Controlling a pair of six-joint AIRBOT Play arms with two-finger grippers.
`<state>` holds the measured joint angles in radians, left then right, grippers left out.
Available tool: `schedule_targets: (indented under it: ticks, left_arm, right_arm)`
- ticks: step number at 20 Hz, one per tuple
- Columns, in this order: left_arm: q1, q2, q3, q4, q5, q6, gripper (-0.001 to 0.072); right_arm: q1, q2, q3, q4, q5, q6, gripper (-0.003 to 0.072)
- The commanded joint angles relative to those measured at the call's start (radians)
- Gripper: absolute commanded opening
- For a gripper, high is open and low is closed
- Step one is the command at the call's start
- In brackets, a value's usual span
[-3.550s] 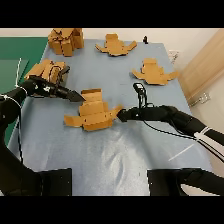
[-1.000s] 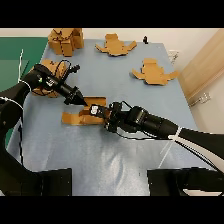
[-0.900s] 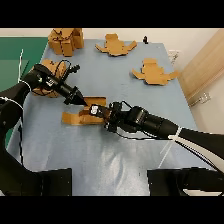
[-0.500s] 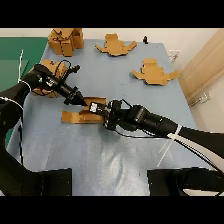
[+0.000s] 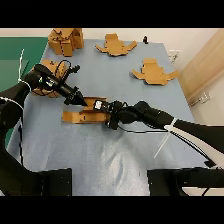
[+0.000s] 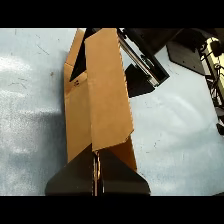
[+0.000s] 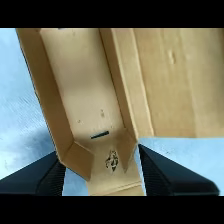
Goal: Fold the box.
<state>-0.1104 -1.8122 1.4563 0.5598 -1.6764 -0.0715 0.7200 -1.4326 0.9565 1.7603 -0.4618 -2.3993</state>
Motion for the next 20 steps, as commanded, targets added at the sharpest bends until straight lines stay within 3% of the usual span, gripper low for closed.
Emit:
schedule_targets:
  ticks: [1,8,20]
  left_arm:
    - [0.0,-0.003,0.0,0.002,0.003,0.001,0.0015]
    - [0.0,-0.012,0.0,0.003,0.017,0.001,0.0015]
    - [0.0,-0.012,0.0,0.025,0.046,0.005,0.0016]
  right_arm:
    - [-0.035,-0.032,0.033,0.145,-0.027,-0.227,0.0654]
    - [-0.035,-0.162,0.187,0.185,-0.182,-0.292,0.0654]
    - [-0.079,-0.177,0.193,0.324,-0.271,-0.358,0.0654]
